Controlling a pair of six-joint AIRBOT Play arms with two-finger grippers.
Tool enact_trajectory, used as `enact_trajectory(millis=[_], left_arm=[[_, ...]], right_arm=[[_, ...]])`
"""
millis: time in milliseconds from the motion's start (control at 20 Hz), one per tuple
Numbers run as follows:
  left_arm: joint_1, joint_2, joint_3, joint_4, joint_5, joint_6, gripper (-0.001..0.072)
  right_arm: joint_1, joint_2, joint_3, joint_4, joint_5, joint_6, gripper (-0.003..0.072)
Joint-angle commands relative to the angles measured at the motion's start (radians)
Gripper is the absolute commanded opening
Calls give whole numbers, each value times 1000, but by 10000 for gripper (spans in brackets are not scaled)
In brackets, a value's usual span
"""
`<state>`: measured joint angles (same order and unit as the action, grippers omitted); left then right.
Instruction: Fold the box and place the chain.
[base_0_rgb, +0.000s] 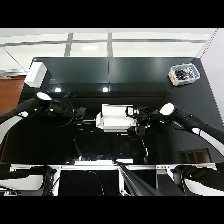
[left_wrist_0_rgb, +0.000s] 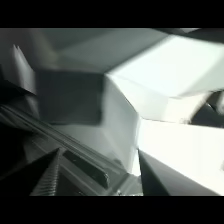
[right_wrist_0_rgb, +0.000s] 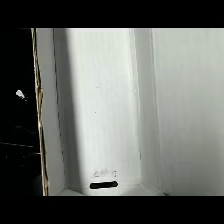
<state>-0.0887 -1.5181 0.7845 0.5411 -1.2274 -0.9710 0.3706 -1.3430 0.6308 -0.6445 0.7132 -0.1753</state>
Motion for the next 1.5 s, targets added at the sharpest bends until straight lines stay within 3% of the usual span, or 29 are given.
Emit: enact_trajectory(millis=[0, 250, 400, 650, 750, 1050, 1250, 1450], left_arm=[[-26, -6, 43, -3, -58, 30, 566], [-133, -6, 80, 2, -27, 20, 561], [-208, -6, 117, 6, 54, -98, 494], [-315, -5, 230, 309, 82, -420, 476], [-350, -5, 250, 371, 82, -481, 399], [-444, -6, 257, 471, 153, -658, 399], [-510, -8, 293, 645, 149, -824, 397], [-560, -61, 394, 763, 64, -926, 279]], right_arm=[[0, -1, 0, 0, 0, 0, 194], [0, -1, 0, 0, 0, 0, 194], [0, -1, 0, 0, 0, 0, 194], [0, -1, 0, 0, 0, 0, 194], [0, -1, 0, 0, 0, 0, 194], [0, -1, 0, 0, 0, 0, 193], [0, -1, 0, 0, 0, 0, 194], [0, -1, 0, 0, 0, 0, 193]])
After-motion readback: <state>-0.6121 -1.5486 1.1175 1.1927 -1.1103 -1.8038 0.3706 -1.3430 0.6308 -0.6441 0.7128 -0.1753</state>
